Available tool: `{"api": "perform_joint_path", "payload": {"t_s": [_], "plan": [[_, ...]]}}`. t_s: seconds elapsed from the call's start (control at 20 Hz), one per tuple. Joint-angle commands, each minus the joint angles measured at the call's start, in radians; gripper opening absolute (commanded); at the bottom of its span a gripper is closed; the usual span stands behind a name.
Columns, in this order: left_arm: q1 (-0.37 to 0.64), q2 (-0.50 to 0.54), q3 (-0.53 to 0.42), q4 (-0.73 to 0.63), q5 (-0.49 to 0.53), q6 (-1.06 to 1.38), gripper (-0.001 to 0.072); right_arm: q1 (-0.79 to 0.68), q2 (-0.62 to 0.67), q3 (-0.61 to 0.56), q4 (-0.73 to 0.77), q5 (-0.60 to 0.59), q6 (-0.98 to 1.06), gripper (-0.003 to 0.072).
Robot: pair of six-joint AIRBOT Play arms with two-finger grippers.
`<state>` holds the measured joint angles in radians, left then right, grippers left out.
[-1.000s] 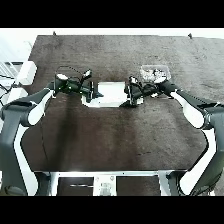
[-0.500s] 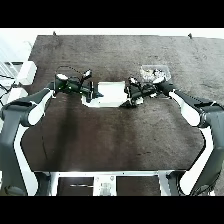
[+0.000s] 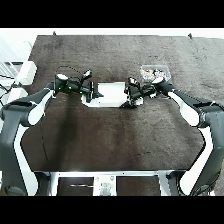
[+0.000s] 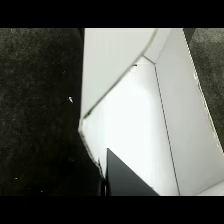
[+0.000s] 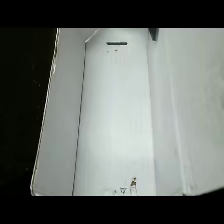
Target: Fold the box and place the chain.
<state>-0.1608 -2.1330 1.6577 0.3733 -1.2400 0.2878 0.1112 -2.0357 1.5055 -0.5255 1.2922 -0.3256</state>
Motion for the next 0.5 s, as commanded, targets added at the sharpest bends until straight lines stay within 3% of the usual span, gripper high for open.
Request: {"api": "perform_joint_path", "payload": {"t_s": [0.0, 0.15, 0.25, 0.3, 0.45], "plan": [[0.0, 0.0, 0.0, 0.0, 0.001, 0.0, 0.002, 0.002, 0.0, 0.001, -0.006, 0.0, 0.01, 0.0671], [0.0, 0.0, 0.0, 0.0, 0.001, 0.0, 0.0019, 0.002, 0.0, 0.001, -0.006, 0.0, 0.011, 0.0666], [0.0, 0.0, 0.0, 0.0, 0.001, 0.0, 0.002, 0.002, 0.0, 0.006, -0.008, -0.001, 0.01, 0.0526], [0.0, 0.0, 0.0, 0.0, 0.001, 0.0, 0.002, 0.002, 0.0, 0.009, -0.011, -0.002, 0.01, 0.0494], [0.0, 0.0, 0.0, 0.0, 0.001, 0.0, 0.002, 0.002, 0.0, 0.009, -0.01, -0.002, 0.006, 0.0496]]}}
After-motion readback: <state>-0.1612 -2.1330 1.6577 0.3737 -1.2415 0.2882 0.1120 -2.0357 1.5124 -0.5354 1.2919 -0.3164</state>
